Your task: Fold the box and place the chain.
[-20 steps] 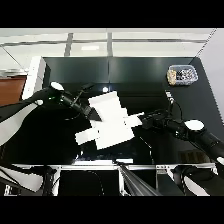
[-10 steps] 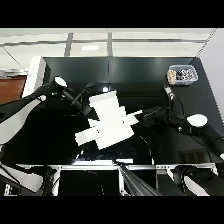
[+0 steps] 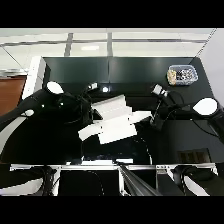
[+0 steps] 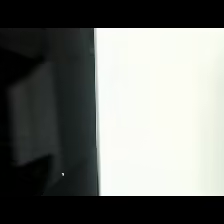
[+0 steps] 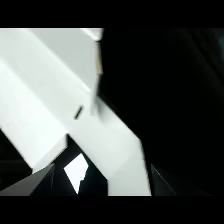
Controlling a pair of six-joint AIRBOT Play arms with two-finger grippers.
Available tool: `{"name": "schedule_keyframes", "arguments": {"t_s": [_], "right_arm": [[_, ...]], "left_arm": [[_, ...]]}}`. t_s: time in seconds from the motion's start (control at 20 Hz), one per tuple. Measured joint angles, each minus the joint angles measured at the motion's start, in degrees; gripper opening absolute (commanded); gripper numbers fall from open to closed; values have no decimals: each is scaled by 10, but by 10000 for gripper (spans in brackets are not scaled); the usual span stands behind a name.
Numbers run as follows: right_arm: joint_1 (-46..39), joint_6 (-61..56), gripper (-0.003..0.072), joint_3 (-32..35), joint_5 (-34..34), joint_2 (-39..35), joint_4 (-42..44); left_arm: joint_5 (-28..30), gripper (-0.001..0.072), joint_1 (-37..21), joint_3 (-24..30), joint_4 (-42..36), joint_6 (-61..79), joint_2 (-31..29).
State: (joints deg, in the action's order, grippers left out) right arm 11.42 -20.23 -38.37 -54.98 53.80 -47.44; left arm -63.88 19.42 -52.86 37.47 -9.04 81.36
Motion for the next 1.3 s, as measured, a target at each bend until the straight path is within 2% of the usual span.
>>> {"name": "schedule_keyframes", "arguments": {"t_s": [0.2, 0.35, 0.55, 0.9, 1.15, 1.3], "right_arm": [[55, 41, 710, 28, 31, 4, -35], [97, 64, 710, 53, 66, 7, -78], [125, 86, 710, 75, 86, 16, -115], [159, 152, 709, 88, 112, 70, -73], [198, 168, 709, 91, 194, 92, -54], [204, 170, 709, 89, 205, 96, -44]], "left_arm": [[88, 25, 41, 5, 37, 59, 2], [114, 25, 63, -3, 73, 74, 14], [120, 24, 79, -9, 92, 72, 27], [125, 24, 85, -10, 99, 58, 32], [125, 24, 85, -10, 101, 56, 32], [125, 24, 85, -10, 101, 56, 32]]}}
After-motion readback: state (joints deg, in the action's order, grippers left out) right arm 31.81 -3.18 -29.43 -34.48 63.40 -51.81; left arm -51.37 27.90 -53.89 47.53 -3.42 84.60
